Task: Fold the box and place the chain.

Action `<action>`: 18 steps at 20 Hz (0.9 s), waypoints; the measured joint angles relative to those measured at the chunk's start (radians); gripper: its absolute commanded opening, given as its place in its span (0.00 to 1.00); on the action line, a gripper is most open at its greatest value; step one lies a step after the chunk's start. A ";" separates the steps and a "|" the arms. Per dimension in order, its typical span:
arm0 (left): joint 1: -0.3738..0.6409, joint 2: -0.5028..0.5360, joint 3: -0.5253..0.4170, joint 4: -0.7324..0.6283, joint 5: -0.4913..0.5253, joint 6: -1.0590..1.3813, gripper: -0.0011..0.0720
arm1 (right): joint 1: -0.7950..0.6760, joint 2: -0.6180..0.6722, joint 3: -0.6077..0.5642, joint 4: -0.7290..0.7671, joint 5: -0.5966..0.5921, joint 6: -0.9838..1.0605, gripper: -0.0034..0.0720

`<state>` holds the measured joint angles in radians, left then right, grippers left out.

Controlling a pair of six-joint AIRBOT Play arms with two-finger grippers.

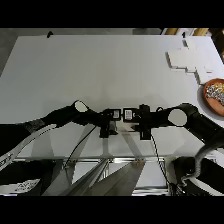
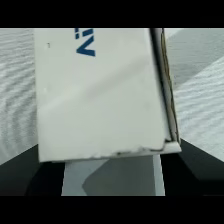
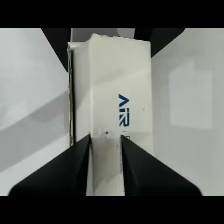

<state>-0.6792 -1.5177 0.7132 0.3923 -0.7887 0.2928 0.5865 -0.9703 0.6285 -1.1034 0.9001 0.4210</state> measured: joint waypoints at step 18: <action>0.000 0.000 0.000 -0.002 -0.002 -0.005 0.41 | -0.001 0.008 -0.004 0.111 0.059 -0.062 0.07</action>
<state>-0.6796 -1.5177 0.7128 0.3901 -0.7910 0.2874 0.5858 -0.9627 0.6247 -0.9920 0.9588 0.3588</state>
